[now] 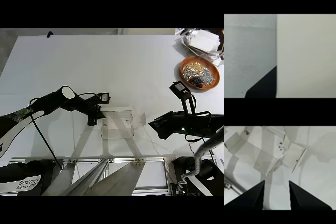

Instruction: Fold the box and place the chain.

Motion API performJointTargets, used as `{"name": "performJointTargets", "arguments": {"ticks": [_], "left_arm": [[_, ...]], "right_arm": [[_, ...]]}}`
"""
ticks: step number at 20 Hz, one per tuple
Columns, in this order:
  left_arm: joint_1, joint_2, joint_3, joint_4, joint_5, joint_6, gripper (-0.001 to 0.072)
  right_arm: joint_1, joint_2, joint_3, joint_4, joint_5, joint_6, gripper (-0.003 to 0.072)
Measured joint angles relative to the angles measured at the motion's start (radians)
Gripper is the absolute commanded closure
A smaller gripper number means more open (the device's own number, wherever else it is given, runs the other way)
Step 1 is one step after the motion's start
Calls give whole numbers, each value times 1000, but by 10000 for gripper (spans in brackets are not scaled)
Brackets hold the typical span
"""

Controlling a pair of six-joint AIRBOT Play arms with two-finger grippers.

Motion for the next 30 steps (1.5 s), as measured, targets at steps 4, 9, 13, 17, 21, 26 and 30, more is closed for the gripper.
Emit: {"name": "performJointTargets", "arguments": {"ticks": [4,9,13,17,21,26,30], "left_arm": [[-4,-2,0,-1,-2,19,705],[-4,-2,0,-1,-3,25,697],[-4,-2,0,-1,-5,27,697],[-4,-2,0,-1,-5,27,697],[-4,-2,0,0,-6,27,697],[-4,-3,0,0,-6,27,697],[-4,-3,0,0,-6,27,697]], "right_arm": [[0,0,0,0,0,0,346],[0,0,0,0,2,-11,346],[0,0,0,5,3,-85,431],[0,-13,0,29,5,-321,674],[0,-83,-18,44,40,-637,674],[49,-223,-29,52,29,-868,231],[163,-308,-34,29,-60,-946,-21]]}}
